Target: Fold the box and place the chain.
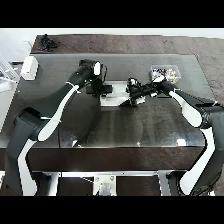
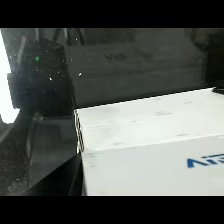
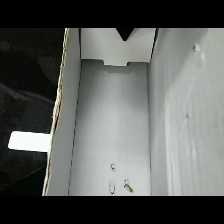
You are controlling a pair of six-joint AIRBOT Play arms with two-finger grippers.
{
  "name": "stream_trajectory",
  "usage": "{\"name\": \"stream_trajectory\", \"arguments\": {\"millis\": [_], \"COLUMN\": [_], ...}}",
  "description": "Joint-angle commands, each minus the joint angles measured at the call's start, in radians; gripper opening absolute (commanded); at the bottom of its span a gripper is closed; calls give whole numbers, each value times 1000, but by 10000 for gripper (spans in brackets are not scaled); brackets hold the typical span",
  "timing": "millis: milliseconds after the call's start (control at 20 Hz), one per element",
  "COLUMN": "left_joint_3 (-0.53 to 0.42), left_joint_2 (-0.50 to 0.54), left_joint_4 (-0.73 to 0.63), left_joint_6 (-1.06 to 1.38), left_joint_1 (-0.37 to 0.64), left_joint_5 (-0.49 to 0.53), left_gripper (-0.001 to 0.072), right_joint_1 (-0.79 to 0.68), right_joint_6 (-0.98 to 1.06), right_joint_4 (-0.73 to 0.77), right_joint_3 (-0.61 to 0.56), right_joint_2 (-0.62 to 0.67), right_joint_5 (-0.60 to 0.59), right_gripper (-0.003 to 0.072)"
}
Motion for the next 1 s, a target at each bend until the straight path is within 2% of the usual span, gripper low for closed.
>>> {"name": "stream_trajectory", "arguments": {"millis": [0,500,600,950], "left_joint_3": [1,1,1,2], "left_joint_2": [0,-11,-11,-11], "left_joint_4": [63,106,106,105], "left_joint_6": [-20,-52,-52,-51], "left_joint_1": [-16,-32,-32,-32], "left_joint_5": [3,-27,-21,-6], "left_gripper": [249,228,21,21], "right_joint_1": [0,0,0,0], "right_joint_6": [0,0,0,0], "right_joint_4": [-1,-1,-1,-1], "right_joint_3": [0,0,0,0], "right_joint_2": [-1,-1,-1,-1], "right_joint_5": [0,0,0,0], "right_gripper": [566,566,566,566]}}
